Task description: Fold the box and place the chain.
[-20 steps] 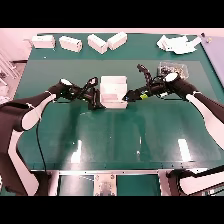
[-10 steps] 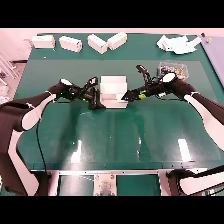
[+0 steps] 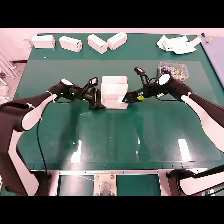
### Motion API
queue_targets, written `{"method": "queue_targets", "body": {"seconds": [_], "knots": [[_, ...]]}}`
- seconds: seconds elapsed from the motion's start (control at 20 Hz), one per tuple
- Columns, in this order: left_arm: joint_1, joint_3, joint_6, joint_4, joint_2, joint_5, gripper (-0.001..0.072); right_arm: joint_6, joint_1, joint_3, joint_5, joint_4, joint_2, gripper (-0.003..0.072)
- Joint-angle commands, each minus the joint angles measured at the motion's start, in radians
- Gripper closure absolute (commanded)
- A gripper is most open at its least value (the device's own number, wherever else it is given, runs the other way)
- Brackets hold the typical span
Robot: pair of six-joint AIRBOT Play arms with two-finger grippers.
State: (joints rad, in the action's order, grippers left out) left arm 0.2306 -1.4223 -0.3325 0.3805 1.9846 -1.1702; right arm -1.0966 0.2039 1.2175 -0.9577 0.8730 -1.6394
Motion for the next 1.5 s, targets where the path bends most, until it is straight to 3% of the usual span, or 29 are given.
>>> {"method": "queue_targets", "body": {"seconds": [0.0, 0.3, 0.65, 0.7, 1.0, 1.3, 1.45], "knots": [[-0.003, -0.001, 0.000, 0.002, 0.000, 0.007, 0.0241, -0.043, 0.024, 0.002, 0.040, 0.048, 0.002, 0.0189], [-0.003, -0.001, 0.001, 0.002, 0.000, 0.006, 0.0241, -0.111, 0.032, 0.017, 0.046, 0.092, 0.002, 0.0190], [-0.003, -0.001, 0.001, 0.002, 0.000, 0.007, 0.0241, -0.406, 0.134, 0.089, 0.045, 0.418, 0.001, 0.0199], [-0.003, -0.001, 0.001, 0.002, 0.000, 0.007, 0.0241, -0.441, 0.150, 0.096, 0.045, 0.448, 0.001, 0.0238], [-0.003, -0.001, 0.001, 0.002, 0.000, 0.008, 0.0241, -0.571, 0.202, 0.103, 0.040, 0.497, -0.021, 0.0254], [-0.003, -0.001, 0.001, 0.002, 0.000, 0.008, 0.0241, -0.662, 0.231, 0.111, -0.005, 0.584, -0.037, 0.0333], [-0.003, -0.001, 0.001, 0.002, 0.000, 0.008, 0.0241, -0.683, 0.233, 0.128, -0.005, 0.595, -0.038, 0.0453]]}}
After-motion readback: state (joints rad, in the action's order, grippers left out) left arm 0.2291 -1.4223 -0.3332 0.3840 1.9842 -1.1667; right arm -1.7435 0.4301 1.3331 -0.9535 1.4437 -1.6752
